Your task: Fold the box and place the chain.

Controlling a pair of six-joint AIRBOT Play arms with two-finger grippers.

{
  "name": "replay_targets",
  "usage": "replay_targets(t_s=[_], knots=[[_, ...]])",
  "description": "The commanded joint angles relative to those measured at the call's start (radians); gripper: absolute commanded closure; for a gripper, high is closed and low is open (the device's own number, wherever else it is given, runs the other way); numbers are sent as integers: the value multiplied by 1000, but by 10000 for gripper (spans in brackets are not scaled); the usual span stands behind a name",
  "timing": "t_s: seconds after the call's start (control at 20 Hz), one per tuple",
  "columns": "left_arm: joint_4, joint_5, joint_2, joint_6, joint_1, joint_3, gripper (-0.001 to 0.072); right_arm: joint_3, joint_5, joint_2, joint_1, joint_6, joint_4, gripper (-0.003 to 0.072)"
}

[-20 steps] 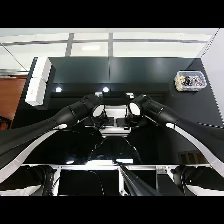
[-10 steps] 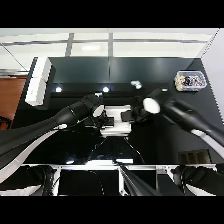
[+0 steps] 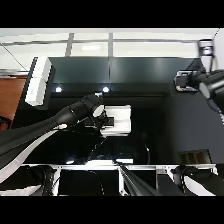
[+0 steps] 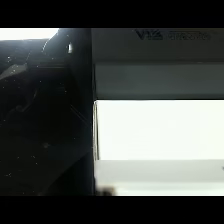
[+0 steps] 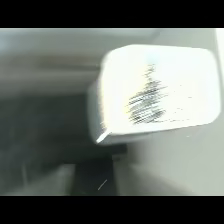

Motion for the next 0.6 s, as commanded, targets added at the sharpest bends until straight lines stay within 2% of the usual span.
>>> replay_targets(t_s=[0.0, 0.1, 0.15, 0.25, 0.4, 0.55], knots=[[0, 0, 0, 1, 1, 0, 683, 31, -184, -187, -309, -17, 356, -34], [1, 1, 0, 1, 1, 0, 683, 188, -63, -350, -401, -347, 765, -34], [2, 0, 0, 1, 1, 0, 683, 282, -22, -416, -419, -409, 831, -34], [3, 1, 0, 1, 1, 0, 683, 491, 63, -537, -425, -380, 769, -34], [3, 0, 0, 1, 1, 0, 683, 779, 247, -703, -425, -202, 535, -34], [2, -1, 0, 1, 1, 0, 683, 936, 392, -817, -428, -171, 455, -34]])
